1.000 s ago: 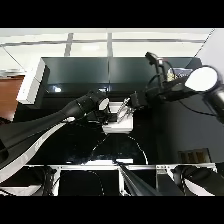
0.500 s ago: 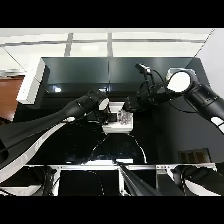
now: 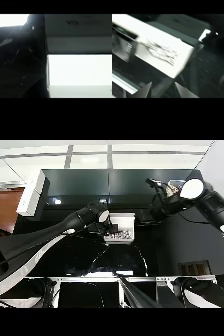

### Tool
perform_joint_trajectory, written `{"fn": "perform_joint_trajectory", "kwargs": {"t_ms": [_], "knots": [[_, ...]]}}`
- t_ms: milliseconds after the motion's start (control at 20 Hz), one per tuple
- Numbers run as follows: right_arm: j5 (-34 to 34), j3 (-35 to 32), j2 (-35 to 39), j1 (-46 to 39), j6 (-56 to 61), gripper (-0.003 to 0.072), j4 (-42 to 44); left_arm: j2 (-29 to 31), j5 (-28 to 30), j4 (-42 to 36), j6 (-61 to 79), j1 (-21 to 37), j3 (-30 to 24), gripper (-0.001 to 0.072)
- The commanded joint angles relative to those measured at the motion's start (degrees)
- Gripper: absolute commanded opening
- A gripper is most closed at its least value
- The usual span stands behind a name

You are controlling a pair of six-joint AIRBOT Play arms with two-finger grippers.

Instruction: Fold the box and place the chain.

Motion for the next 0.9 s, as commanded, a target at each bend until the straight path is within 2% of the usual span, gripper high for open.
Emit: {"fn": "perform_joint_trajectory", "kwargs": {"t_ms": [0, 50, 100, 200, 350, 450, 500, 600, 650, 700, 750, 850], "knots": [[5.75, -0.02, 3.21, -3.37, -0.63, 0.0349, -5.29, 0.28, -2.03, -0.76, 1.68, 0.07, 0.55, 0.0114], [6.1, -0.02, 4.79, -3.74, -0.66, 0.0349, -5.2, 0.48, -3.96, -1.29, 3.89, 0.07, 1.53, 0.0394], [6.03, -0.02, 6.51, -3.98, -0.68, 0.0349, -5.57, 1.05, -5.73, -0.35, 6.08, 0.0, 2.43, 0.0583], [5.64, -0.02, 9.86, -5.05, -0.66, 0.0349, -7.1, 4.37, -7.63, 4.31, 9.14, -0.15, 3.28, 0.0585], [6.25, -0.02, 13.42, -7.8, -0.61, 0.0349, -9.18, 13.2, -11.19, 12.72, 11.54, 0.13, 2.71, 0.0585], [7.52, -0.02, 14.56, -9.6, -0.39, 0.035, -9.49, 18.82, -15.47, 21.75, 11.87, 2.69, -0.79, 0.0585], [7.89, -0.02, 14.82, -10.21, -0.39, 0.0349, -9.49, 21.46, -15.76, 23.17, 13.16, 5.55, -3.89, 0.0585], [8.63, -0.02, 14.93, -10.75, -0.31, 0.0349, -9.44, 26.27, -14.05, 19.1, 14.14, 14.56, -11.85, 0.0584], [8.63, -0.02, 14.93, -10.71, -0.02, 0.0349, -9.4, 28.39, -10.64, 13.77, 14.14, 19.56, -16.7, 0.0584], [8.46, -0.04, 14.93, -10.73, 0.07, 0.035, -9.29, 29.83, -4.63, 7.56, 15.15, 23.69, -21.86, 0.0584], [8.0, -0.04, 14.93, -10.71, 0.07, 0.0349, -9.31, 30.14, 1.64, 1.11, 20.17, 25.97, -26.25, 0.0584], [6.43, -0.02, 14.91, -10.73, 0.28, 0.0349, -9.31, 29.57, 11.85, -16.04, 44.87, 27.36, -32.63, 0.0584]]}}
